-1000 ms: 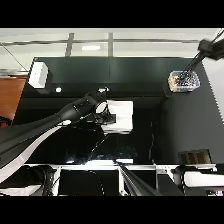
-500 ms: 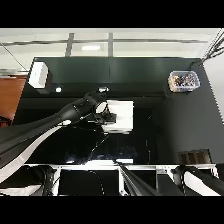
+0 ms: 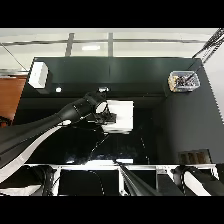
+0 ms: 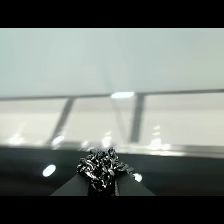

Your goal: Fold the box and place the chain.

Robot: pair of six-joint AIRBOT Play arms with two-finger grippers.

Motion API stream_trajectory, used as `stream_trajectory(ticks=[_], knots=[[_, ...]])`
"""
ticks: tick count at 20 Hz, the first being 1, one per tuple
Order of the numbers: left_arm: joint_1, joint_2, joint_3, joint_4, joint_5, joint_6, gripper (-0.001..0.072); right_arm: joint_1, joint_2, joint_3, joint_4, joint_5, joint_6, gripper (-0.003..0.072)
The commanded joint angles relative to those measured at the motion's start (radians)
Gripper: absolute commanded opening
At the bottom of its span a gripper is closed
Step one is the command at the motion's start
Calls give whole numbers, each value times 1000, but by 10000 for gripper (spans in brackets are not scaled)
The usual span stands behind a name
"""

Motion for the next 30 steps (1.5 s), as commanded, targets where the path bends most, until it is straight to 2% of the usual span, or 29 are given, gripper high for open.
stream_trajectory(ticks=[1,3,5,9,13,15,22,26,30], knots=[[1,0,0,1,-3,0,28,1,20,-1,168,187,-66,16],[1,0,0,1,-4,0,28,20,20,-32,188,289,-109,16],[1,0,0,1,0,0,28,57,21,-94,187,344,-116,16],[1,0,0,1,2,0,28,183,21,-290,195,367,-133,16],[1,0,0,1,3,0,28,329,20,-516,227,227,-155,16],[1,0,0,1,0,0,28,374,20,-609,305,130,-162,16],[1,0,0,1,0,0,28,410,10,-855,309,-15,-162,15],[1,0,0,1,0,0,28,443,-1,-954,367,-105,-159,16],[1,0,0,1,0,0,28,498,-25,-959,374,-163,-159,16]])
